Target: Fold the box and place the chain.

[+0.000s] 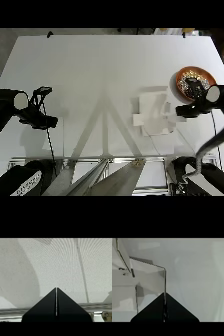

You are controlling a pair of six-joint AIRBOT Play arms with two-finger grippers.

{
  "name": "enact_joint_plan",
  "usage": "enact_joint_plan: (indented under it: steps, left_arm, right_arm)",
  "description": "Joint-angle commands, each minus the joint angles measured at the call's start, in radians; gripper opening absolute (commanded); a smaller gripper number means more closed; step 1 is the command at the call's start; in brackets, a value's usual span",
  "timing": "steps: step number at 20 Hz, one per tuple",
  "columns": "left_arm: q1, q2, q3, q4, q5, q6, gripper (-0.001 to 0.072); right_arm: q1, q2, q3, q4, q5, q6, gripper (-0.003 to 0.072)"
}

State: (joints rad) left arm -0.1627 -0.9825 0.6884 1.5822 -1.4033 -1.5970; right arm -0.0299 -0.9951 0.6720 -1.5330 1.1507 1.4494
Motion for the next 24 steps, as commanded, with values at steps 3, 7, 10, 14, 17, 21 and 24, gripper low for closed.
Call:
enact_joint_plan:
  steps: [3, 7, 10, 14, 17, 21, 24]
  left_arm:
    - [0.0, 0.001, 0.0, 0.0, 0.015, 0.002, 0.0004]
    - [0.0, 0.0, 0.0, -0.102, 0.165, 0.001, 0.0005]
    - [-0.002, 0.0, 0.0, -0.322, 0.372, 0.044, 0.0011]
    - [-0.056, -0.022, 0.0, -0.619, 0.5, 0.403, 0.0029]
    - [-0.153, -0.121, 0.0, -0.964, 0.576, 0.761, 0.0349]
    - [-0.288, -0.368, 0.035, -1.392, 0.544, 1.179, 0.0439]
    - [-0.333, -0.546, 0.157, -1.385, 0.455, 1.191, 0.053]
  right_arm:
    - [0.178, 0.159, -0.155, 0.179, -0.123, 0.016, 0.0015]
    - [0.235, 0.163, -0.175, 0.179, -0.139, 0.016, 0.0015]
    - [0.249, 0.163, -0.175, 0.184, -0.157, 0.016, 0.0016]
    - [0.249, 0.163, -0.175, 0.185, -0.158, 0.016, 0.0016]
    - [0.249, 0.163, -0.175, 0.194, -0.157, 0.015, 0.0016]
    - [0.249, 0.163, -0.175, 0.214, -0.158, 0.011, 0.0016]
    - [0.249, 0.163, -0.175, 0.214, -0.151, 0.01, 0.0016]
